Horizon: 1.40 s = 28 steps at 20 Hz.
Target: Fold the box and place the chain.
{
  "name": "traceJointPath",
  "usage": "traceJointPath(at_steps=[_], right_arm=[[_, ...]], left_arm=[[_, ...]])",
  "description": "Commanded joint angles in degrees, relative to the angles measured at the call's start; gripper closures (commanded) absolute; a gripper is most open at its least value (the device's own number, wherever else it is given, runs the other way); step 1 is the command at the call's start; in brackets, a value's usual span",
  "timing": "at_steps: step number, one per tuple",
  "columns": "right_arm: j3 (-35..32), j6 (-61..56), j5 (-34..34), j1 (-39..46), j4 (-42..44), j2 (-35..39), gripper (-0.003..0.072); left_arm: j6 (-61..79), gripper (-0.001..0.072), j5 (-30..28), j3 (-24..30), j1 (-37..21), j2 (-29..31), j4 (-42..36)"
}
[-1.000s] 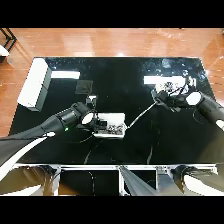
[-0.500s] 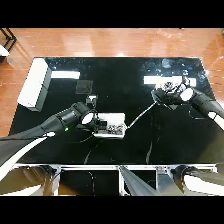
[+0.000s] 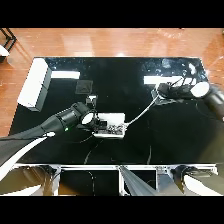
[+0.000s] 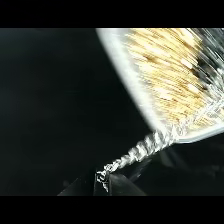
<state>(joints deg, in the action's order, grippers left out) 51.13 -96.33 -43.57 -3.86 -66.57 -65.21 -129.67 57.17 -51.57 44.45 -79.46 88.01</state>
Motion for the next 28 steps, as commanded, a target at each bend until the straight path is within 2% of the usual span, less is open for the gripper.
traceJointPath(at_steps=[1, 4, 7, 10, 16, 22, 26, 28], right_arm=[[4.55, 11.1, -9.33, 0.04, 3.82, 11.78, 0.0662], [10.95, 12.87, -16.22, -0.02, 5.53, 17.53, 0.0662], [15.28, 16.13, -22.08, -0.24, 11.08, 19.89, 0.0663], [17.38, 19.39, -23.23, -0.72, 18.67, 21.59, 0.0663], [23.82, 21.11, -25.88, -0.9, 27.65, 22.01, 0.0663], [23.74, 20.48, -25.11, -9.49, 30.14, 21.97, 0.0663], [23.74, 18.47, -20.22, -19.87, 28.98, 21.7, 0.0663], [23.71, 17.9, -18.64, -22.27, 28.33, 21.24, 0.0663]], left_arm=[[0.02, 0.0683, -0.13, -0.04, 0.0, 0.0, 0.02], [0.02, 0.0683, -0.09, -0.04, 0.0, 0.0, 0.02], [0.02, 0.0683, -0.11, -0.04, 0.0, 0.0, 0.02], [0.0, 0.0683, -0.07, -0.04, 0.0, 0.0, 0.0], [0.02, 0.0683, 0.13, -0.04, 0.0, 0.0, -0.02], [0.02, 0.0683, 0.09, -0.04, 0.0, 0.0, -0.02], [0.02, 0.0683, 0.07, -0.04, 0.0, 0.0, -0.02], [0.0, 0.0683, 0.09, -0.04, 0.0, 0.0, -0.02]])
